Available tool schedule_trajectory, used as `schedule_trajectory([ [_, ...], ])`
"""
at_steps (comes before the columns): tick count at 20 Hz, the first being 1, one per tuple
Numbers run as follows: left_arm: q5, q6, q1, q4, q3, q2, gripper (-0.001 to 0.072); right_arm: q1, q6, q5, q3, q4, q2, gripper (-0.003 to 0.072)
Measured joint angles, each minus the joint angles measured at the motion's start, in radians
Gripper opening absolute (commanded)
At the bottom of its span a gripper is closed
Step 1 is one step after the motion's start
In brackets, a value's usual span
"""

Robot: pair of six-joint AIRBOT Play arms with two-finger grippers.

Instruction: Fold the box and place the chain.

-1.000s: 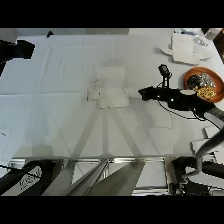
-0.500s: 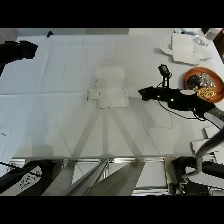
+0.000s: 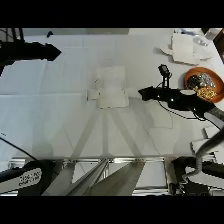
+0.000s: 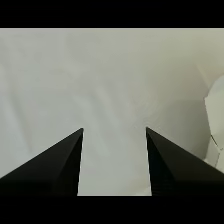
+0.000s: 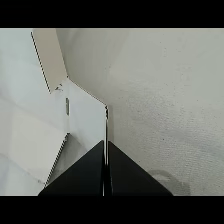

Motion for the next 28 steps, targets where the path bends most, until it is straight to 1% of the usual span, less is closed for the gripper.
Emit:
schedule_trajectory([
  [1, -0.051, 0.019, -0.01, -0.006, 0.042, -0.04, 0.0542, 0.0, 0.0, 0.0, 0.0, 0.0, 0.0, 0.0011],
  [2, -0.101, 0.048, -0.021, -0.021, 0.087, -0.082, 0.0582, 0.0, 0.0, 0.0, 0.0, 0.0, 0.0, 0.0011],
  [3, -0.141, 0.079, -0.031, -0.045, 0.124, -0.121, 0.0583, 0.0, 0.0, 0.0, 0.0, 0.0, 0.0, 0.0011],
  [5, -0.208, 0.164, -0.05, -0.116, 0.189, -0.203, 0.0644, 0.0, 0.0, 0.0, 0.0, 0.0, 0.0, 0.0011],
  [9, -0.274, 0.311, -0.082, -0.245, 0.251, -0.348, 0.0645, 0.0, 0.0, 0.0, 0.0, 0.0, 0.0, 0.0011],
  [13, -0.372, 0.37, -0.094, -0.304, 0.269, -0.478, 0.0646, 0.0, 0.0, 0.0, 0.0, 0.0, 0.0, 0.0011],
  [16, -0.418, 0.388, -0.098, -0.34, 0.274, -0.543, 0.0646, 0.0, 0.0, 0.0, 0.0, 0.0, 0.0, 0.0011],
  [19, -0.43, 0.398, -0.108, -0.369, 0.277, -0.577, 0.0645, 0.0, 0.0, 0.0, 0.0, 0.0, 0.0, 0.0011],
  [23, -0.433, 0.423, -0.138, -0.389, 0.277, -0.592, 0.0633, 0.0, 0.0, 0.0, 0.0, 0.0, 0.0, 0.0011],
  [26, -0.406, 0.436, -0.167, -0.395, 0.277, -0.595, 0.0631, 0.0, 0.0, 0.0, 0.0, 0.0, 0.0, 0.0011],
  [28, -0.383, 0.44, -0.183, -0.396, 0.278, -0.596, 0.0615, 0.0, 0.0, 0.0, 0.0, 0.0, 0.0, 0.0011],
])
